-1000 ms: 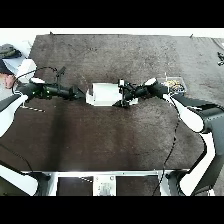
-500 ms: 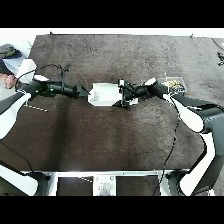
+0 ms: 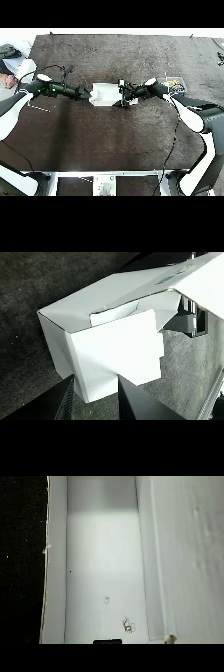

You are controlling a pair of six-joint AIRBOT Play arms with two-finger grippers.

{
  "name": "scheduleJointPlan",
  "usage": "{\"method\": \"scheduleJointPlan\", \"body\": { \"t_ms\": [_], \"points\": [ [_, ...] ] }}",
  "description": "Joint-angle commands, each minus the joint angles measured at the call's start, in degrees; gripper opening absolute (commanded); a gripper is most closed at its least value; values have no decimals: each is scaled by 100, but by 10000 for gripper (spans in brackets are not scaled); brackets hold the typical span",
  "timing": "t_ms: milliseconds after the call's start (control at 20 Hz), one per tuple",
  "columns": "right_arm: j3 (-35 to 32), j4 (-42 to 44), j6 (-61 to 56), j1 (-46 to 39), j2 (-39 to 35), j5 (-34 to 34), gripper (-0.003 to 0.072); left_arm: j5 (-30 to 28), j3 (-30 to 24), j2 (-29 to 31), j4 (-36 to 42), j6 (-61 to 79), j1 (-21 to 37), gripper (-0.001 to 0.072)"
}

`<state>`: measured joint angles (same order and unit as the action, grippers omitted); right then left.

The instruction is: Fold the box and place the chain.

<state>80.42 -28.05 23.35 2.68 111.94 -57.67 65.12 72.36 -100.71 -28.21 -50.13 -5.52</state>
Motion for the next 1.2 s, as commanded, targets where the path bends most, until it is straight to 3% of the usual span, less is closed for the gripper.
{"method": "scheduleJointPlan", "body": {
  "t_ms": [0, 350, 1150],
  "points": [
    [4, 0, 0, 0, -2, 2, 267, -125, 63, 63, -262, -271, -142, 303],
    [4, 0, 0, 0, -2, 0, 267, -166, 726, 120, -1657, -1628, -535, 302],
    [4, 0, 0, 0, -2, 0, 267, -1091, 848, 118, -2787, -2962, -1290, 302]
  ]
}}
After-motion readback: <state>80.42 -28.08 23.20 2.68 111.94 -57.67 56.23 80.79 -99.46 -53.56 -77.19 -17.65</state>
